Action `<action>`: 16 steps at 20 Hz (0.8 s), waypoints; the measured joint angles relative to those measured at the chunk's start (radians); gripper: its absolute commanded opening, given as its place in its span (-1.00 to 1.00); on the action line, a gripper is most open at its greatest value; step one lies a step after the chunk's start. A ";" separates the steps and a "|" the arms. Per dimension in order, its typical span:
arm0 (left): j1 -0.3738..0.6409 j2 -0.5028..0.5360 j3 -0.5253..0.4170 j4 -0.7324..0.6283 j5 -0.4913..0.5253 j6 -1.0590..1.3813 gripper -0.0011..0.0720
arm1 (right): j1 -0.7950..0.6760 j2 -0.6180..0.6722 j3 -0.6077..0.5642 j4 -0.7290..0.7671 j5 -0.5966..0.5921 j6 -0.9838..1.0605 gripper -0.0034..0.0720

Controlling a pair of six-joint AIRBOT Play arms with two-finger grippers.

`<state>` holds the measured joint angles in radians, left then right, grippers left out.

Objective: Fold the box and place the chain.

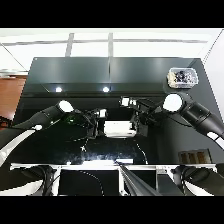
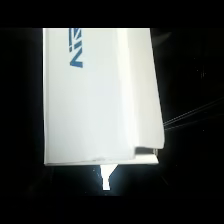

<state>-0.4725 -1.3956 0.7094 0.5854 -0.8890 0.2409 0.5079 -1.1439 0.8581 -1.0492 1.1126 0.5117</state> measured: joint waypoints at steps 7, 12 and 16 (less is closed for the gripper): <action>0.000 0.000 0.000 0.000 0.000 0.000 0.39 | 0.000 0.000 -0.029 0.006 -0.030 0.004 -0.12; 0.000 0.000 0.000 0.000 -0.001 0.000 0.38 | 0.000 0.000 -0.032 0.022 -0.060 0.007 -0.12; 0.000 0.000 0.000 0.000 -0.001 0.001 0.39 | 0.000 0.000 -0.031 0.028 -0.063 0.007 -0.12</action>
